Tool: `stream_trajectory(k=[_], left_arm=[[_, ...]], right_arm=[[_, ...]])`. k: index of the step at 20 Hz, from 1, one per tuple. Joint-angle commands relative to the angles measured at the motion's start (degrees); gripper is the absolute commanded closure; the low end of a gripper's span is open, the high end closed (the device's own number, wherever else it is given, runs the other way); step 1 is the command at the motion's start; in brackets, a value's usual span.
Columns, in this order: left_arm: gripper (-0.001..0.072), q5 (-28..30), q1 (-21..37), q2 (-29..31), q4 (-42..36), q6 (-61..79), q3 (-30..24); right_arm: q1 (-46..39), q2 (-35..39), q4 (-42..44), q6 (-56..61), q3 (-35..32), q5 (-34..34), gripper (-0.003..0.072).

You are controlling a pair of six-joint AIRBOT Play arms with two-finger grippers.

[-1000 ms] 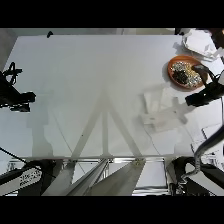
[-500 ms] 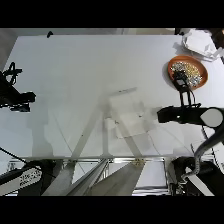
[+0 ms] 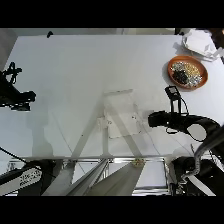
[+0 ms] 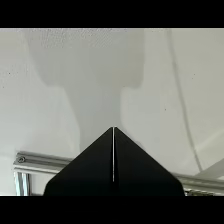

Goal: Fold the box and place the chain.

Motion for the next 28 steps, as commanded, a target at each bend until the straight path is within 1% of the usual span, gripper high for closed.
stream_trajectory(k=[1,3,4,5,6,8,9,10,11,13,15,18,20,23,26,28], left_arm=[[0.0698,8.8,0.0,0.0,-0.9,2.8,0.0],[0.0697,13.6,0.0,0.0,-4.1,3.5,0.0],[0.0645,14.6,0.0,-0.1,-7.2,3.8,0.0],[0.0363,15.0,0.0,-0.4,-12.9,7.1,-0.1],[0.0141,14.9,-0.2,-1.0,-19.8,11.8,-0.1],[0.014,13.3,-1.7,-2.4,-35.9,26.9,-0.9],[0.014,13.2,-3.4,-2.9,-43.1,34.3,-2.0],[0.014,14.1,-5.7,-3.2,-47.4,40.6,-3.3],[0.014,15.8,-8.9,-3.7,-48.7,46.6,-4.4],[0.014,20.0,-16.2,-5.1,-47.4,53.2,-6.1],[0.014,24.1,-23.2,-7.4,-46.8,55.6,-6.5],[0.0138,28.2,-30.4,-10.6,-49.9,60.5,-6.5],[0.0137,28.3,-32.1,-12.3,-52.3,62.6,-6.5],[0.0137,28.3,-32.3,-14.8,-54.7,63.1,-6.5],[0.0137,27.6,-32.4,-17.1,-60.9,66.8,-6.5],[0.0137,27.7,-32.7,-18.2,-62.1,67.9,-6.5]], right_arm=[[0.6,0.1,-0.9,1.5,-0.2,-0.6,0.0672],[0.6,0.1,-0.9,1.5,-0.2,-0.6,0.0672],[0.6,0.0,-0.9,1.5,-0.2,-0.6,0.0672],[0.6,0.1,-0.9,1.5,-0.2,-0.6,0.0672],[0.6,0.1,-0.9,1.5,-0.2,-0.6,0.0672],[0.6,0.1,-0.9,1.5,-0.2,-0.6,0.0672],[0.6,0.1,-0.9,1.5,-0.2,-0.6,0.0672],[0.6,0.1,-0.9,1.5,-0.2,-0.6,0.0672],[0.6,0.1,-0.9,1.5,-0.2,-0.7,0.0672],[0.6,0.1,-0.9,1.5,-0.2,-0.6,0.0672],[0.6,0.1,-0.9,1.5,-0.2,-0.6,0.0672],[0.6,0.1,-0.9,1.5,-0.2,-0.7,0.0672],[0.6,0.1,-0.9,1.5,-0.2,-0.6,0.0672],[0.6,0.1,-0.9,1.4,-0.2,-0.6,0.0672],[0.6,0.1,-0.9,1.4,-0.2,-0.6,0.0672],[0.6,0.1,-0.9,1.4,-0.2,-0.6,0.0672]])
